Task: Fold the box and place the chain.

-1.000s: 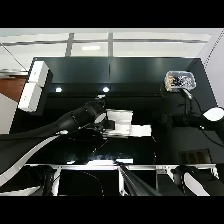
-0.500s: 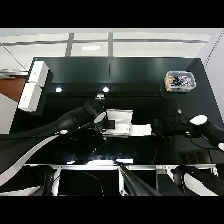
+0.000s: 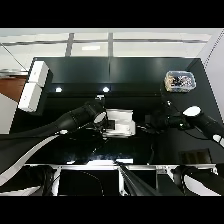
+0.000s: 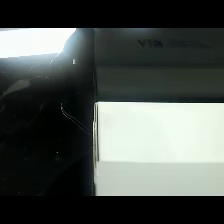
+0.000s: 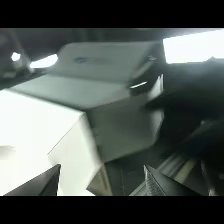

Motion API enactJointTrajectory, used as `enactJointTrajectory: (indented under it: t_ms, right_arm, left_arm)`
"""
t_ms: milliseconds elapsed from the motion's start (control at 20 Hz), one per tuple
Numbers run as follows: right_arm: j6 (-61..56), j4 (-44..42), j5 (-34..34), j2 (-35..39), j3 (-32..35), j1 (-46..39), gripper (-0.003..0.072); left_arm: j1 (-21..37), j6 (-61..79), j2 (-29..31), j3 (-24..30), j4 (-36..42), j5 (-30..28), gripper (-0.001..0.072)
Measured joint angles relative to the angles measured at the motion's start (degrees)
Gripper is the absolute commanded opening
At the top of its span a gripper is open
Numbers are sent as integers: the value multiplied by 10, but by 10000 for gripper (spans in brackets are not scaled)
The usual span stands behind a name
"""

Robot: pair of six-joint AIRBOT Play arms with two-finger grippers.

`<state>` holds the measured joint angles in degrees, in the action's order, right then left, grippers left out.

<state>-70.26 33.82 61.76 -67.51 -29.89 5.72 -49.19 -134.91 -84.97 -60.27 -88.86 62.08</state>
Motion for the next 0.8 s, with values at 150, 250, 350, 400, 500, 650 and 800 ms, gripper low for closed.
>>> enactJointTrajectory:
  t_ms: [150, 250, 350, 400, 500, 650, 800]
  right_arm:
    - [0, 3, 16, -1, -22, 26, 599]
    - [-7, 4, 15, -1, -33, 49, 598]
    - [-22, 9, -1, -1, -43, 73, 597]
    - [-35, 16, -9, -1, -50, 86, 531]
    - [-68, 39, -31, -1, -62, 115, 521]
    - [-136, 93, -60, -1, -82, 161, 519]
    - [-213, 159, -74, -2, -104, 200, 427]
  left_arm:
    - [0, 2, 0, 0, 0, 1, 32]
    - [0, 3, 0, 0, 0, 1, 32]
    - [0, 4, 0, 0, 0, 1, 32]
    - [0, 4, 0, 0, 0, 1, 32]
    - [0, 5, 0, 0, 0, 1, 32]
    - [0, 6, 0, 0, 0, 2, 32]
    - [0, 6, 0, 0, 0, 3, 32]
